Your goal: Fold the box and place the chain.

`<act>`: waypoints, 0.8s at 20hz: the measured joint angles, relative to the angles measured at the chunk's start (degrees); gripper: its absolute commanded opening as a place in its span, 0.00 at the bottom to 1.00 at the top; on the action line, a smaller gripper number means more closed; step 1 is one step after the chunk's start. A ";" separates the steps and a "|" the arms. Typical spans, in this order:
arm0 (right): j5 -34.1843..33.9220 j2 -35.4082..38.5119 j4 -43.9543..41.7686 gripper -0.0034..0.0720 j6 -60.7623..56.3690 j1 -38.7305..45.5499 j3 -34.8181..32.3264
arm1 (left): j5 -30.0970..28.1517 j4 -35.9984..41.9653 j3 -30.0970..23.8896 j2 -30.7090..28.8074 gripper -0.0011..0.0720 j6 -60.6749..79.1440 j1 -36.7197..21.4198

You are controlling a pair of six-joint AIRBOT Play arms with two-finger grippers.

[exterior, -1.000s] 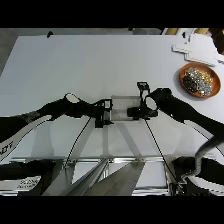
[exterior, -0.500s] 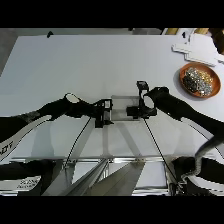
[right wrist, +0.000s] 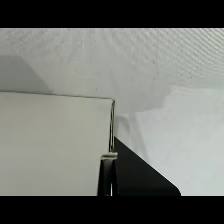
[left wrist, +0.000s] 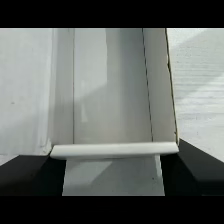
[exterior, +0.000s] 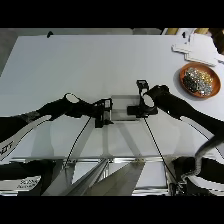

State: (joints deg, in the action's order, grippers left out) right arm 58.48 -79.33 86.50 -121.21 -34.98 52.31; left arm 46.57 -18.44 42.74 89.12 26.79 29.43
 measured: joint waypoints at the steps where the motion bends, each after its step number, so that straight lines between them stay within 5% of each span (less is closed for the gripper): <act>1: 0.07 0.00 0.09 0.36 0.68 0.00 0.00 | 0.00 -0.02 0.00 0.00 0.03 0.17 0.00; 11: 0.52 -0.46 1.42 0.36 1.66 -0.02 0.02 | -0.02 -0.04 0.00 0.00 0.03 0.20 0.02; 12: 0.74 -0.76 1.51 0.28 1.66 -0.02 0.02 | -0.02 -0.04 0.00 0.00 0.03 0.20 0.02; 15: 1.27 -1.49 1.53 0.25 1.68 -0.02 0.02 | 0.00 -0.02 0.00 0.00 0.03 0.20 0.02; 16: 1.36 -1.62 1.51 0.15 1.70 -0.02 0.02 | 0.00 -0.02 0.00 0.00 0.03 0.20 0.02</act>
